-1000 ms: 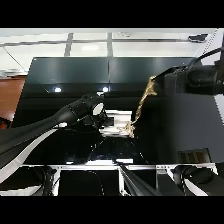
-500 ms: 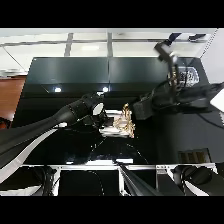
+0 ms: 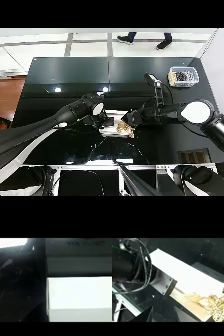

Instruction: Fold the box and place the chain.

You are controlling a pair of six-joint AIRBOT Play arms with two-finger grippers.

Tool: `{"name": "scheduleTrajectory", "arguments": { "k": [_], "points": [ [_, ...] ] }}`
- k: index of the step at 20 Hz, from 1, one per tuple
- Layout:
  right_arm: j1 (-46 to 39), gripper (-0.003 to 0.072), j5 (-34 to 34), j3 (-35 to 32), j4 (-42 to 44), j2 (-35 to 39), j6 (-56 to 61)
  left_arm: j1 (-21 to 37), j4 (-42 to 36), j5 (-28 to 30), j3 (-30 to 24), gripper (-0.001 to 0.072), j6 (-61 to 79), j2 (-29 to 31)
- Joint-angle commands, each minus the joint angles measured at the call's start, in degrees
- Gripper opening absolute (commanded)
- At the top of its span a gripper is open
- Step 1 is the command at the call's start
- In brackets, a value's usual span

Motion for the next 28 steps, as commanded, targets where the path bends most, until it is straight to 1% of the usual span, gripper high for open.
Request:
{"name": "scheduleTrajectory", "arguments": {
  "k": [1,2,4,6,7,8,9,10,12,13,14,16,17,18,19,22,28],
  "points": [
    [-3.8,0.0307,2.1,-0.9,0.8,-0.2,-3.7,0.0,0.0,0.0,0.0,0.003,0.0,0.0],
    [-5.8,0.0307,3.4,-0.9,-0.2,-0.2,-7.0,0.0,0.0,0.0,0.0,0.003,0.0,0.0],
    [-8.8,0.0307,3.6,-1.5,-7.0,-0.2,-11.0,0.0,0.0,0.0,0.0,0.003,0.0,0.0],
    [-9.4,0.0307,-0.4,-4.4,-13.9,-0.2,-15.3,0.0,0.0,0.0,0.0,0.003,0.0,0.0],
    [-9.2,0.0309,-3.3,-6.8,-15.7,-0.3,-17.5,0.0,0.0,0.0,0.0,0.003,0.0,0.0],
    [-9.2,0.0347,-5.7,-9.2,-16.1,-0.4,-20.2,0.0,0.0,0.0,0.0,0.003,0.0,0.0],
    [-9.2,0.069,-7.4,-11.5,-16.1,-0.7,-24.0,0.0,0.0,-0.1,0.0,0.003,0.0,0.0],
    [-9.2,0.0716,-7.4,-13.1,-15.9,-1.4,-28.8,0.0,0.0,-0.2,0.0,0.003,0.0,0.0],
    [-9.2,0.0716,-6.6,-15.7,-15.9,-3.2,-42.3,0.0,0.0,-0.2,0.0,0.003,0.0,0.0],
    [-8.7,0.0716,-6.8,-16.6,-16.0,-3.7,-52.8,0.0,0.0,-0.2,0.0,0.003,0.0,0.0],
    [-8.4,0.0716,-5.4,-16.7,-15.0,-4.1,-64.3,0.0,0.0,-0.2,0.0,0.003,0.0,0.0],
    [-9.6,0.0711,-5.9,-16.7,-4.1,-6.2,-75.4,0.0,0.0,-0.2,0.0,0.003,0.0,0.0],
    [-9.7,0.0711,-5.8,-16.7,0.5,-7.5,-82.5,0.0,0.0,-0.2,0.0,0.003,0.0,0.0],
    [-9.7,0.071,-5.9,-16.6,3.5,-8.7,-87.2,0.0,0.0,-0.2,0.0,0.003,0.0,0.0],
    [-9.7,0.0711,-6.3,-16.5,5.6,-10.2,-90.7,0.0,0.0,-0.2,0.0,0.003,0.0,0.0],
    [-9.6,0.0711,-10.2,-16.5,9.2,-12.9,-94.5,0.0,0.0,-0.2,0.0,0.003,0.0,0.0],
    [-6.7,0.071,-16.0,-16.5,12.8,-15.8,-96.9,0.0,0.0,-0.1,0.0,0.003,0.0,0.0]
  ]
}}
